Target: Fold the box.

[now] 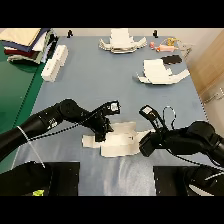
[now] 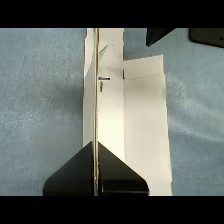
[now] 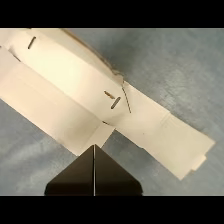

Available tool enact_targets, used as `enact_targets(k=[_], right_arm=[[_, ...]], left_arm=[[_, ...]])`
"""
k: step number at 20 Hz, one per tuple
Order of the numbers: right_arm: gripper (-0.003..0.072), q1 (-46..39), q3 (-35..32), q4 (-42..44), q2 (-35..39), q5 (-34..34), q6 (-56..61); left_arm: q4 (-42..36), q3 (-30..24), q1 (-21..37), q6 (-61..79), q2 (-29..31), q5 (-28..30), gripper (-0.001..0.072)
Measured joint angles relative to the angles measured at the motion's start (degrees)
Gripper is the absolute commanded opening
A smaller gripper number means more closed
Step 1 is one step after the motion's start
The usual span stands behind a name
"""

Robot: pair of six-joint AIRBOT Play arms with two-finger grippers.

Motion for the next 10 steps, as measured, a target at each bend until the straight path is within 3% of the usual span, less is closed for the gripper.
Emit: enact_targets(k=[10], right_arm=[[-0.0001,4.35,0.0,-11.69,0.04,-0.22,10.97]], left_arm=[[0.11,1.62,0.0,2.49,0.04,-1.07,0.0013]])
